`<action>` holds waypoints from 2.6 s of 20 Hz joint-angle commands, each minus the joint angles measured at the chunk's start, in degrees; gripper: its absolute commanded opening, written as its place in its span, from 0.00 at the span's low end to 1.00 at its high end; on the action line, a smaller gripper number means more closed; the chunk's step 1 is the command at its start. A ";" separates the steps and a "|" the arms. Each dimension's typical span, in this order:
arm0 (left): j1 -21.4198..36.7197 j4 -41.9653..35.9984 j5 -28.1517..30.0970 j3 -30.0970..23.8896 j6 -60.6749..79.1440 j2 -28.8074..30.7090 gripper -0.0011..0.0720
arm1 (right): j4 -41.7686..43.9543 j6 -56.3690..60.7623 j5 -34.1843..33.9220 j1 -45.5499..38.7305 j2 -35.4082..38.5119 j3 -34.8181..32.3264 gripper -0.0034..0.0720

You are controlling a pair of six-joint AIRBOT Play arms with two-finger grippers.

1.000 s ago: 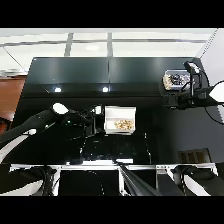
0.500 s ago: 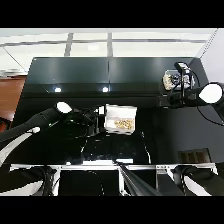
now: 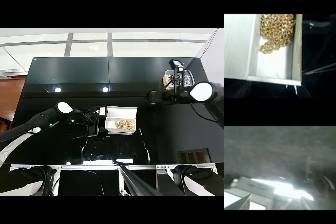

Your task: Fold the box and place the chain.

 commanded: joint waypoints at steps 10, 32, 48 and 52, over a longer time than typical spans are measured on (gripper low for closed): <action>-0.02 0.15 0.02 0.04 -0.02 -0.04 0.52 | 15.61 -56.63 8.79 5.55 -6.56 4.11 0.95; -0.07 0.20 0.04 0.04 0.00 -0.04 0.52 | 18.69 -69.29 12.24 10.75 -6.12 -2.69 0.95; -0.07 0.20 0.04 0.04 -0.02 -0.04 0.52 | 15.58 -66.51 10.99 10.75 -6.10 -2.54 0.31; -0.07 0.20 0.04 0.04 -0.02 -0.04 0.52 | 15.69 -66.45 10.80 10.75 -6.08 -1.75 0.31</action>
